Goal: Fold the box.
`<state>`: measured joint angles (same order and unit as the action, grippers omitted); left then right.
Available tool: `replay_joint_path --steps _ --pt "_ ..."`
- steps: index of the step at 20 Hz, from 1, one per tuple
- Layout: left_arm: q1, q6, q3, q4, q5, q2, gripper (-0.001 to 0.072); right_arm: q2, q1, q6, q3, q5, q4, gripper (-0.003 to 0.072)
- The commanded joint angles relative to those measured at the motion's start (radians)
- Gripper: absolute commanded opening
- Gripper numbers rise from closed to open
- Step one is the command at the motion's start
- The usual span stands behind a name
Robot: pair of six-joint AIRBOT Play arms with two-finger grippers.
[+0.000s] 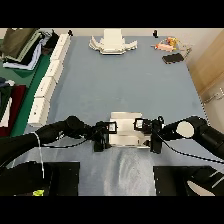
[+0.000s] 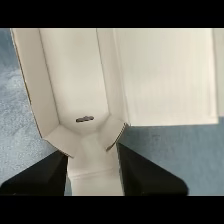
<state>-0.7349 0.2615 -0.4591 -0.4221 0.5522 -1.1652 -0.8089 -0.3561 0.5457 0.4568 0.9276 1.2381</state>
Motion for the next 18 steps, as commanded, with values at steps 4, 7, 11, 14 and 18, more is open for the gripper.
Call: replay_joint_path --steps 4,7,11,14,18 --pt "0.0 0.0 -0.001 0.0 0.0 0.0 0.061 -0.015 -0.001 -0.113 -0.001 -0.074 -0.047 0.0431" --pt "0.0 0.0 -0.001 0.0 0.0 0.0 0.061 -0.015 -0.014 -0.121 -0.001 -0.069 -0.076 0.0292" --pt "0.0 0.0 -0.001 0.0 0.0 0.0 0.061 -0.048 -0.04 -0.121 -0.001 -0.074 -0.087 0.0196" --pt "0.0 0.0 -0.001 0.0 0.0 0.0 0.061 -0.071 -0.043 -0.171 -0.001 -0.108 -0.126 0.0162" --pt "0.0 0.0 -0.001 0.0 0.0 0.0 0.061 -0.072 -0.043 -0.173 -0.001 -0.116 -0.103 0.0165"
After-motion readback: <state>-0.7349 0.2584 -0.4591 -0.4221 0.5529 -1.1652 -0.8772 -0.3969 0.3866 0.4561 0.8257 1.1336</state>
